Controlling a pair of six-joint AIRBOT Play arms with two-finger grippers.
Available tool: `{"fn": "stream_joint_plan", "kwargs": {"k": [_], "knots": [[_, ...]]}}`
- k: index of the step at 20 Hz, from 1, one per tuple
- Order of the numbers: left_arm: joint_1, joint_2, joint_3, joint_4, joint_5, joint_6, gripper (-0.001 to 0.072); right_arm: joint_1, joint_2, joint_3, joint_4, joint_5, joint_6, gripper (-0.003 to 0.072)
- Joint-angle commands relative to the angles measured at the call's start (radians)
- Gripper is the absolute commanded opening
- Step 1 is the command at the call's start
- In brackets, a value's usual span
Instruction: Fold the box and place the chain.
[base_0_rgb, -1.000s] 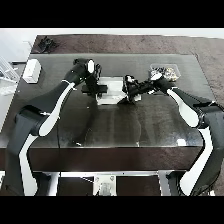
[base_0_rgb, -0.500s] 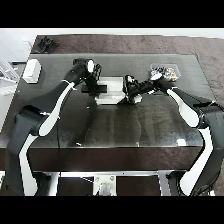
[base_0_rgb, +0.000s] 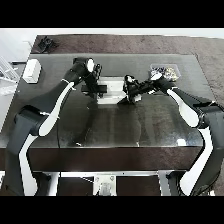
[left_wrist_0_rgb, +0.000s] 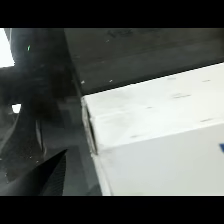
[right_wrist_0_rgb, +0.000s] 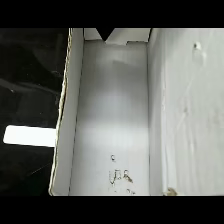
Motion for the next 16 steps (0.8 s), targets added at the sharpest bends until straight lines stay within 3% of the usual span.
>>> {"fn": "stream_joint_plan", "kwargs": {"k": [1,13,14,16], "knots": [[0.000,0.004,0.022,0.002,-0.043,-0.003,0.0489,0.001,0.000,0.000,0.002,0.004,0.002,0.0569],[0.097,0.230,0.040,-0.044,-0.177,0.303,0.0488,0.001,0.000,0.000,0.002,0.003,0.002,0.0569],[0.122,0.241,0.040,-0.079,-0.180,0.385,0.0488,0.001,0.000,0.000,0.002,0.003,0.002,0.0569],[0.206,0.246,0.029,-0.279,-0.178,0.666,0.0489,0.001,0.000,0.000,0.002,0.003,0.002,0.0569]]}}
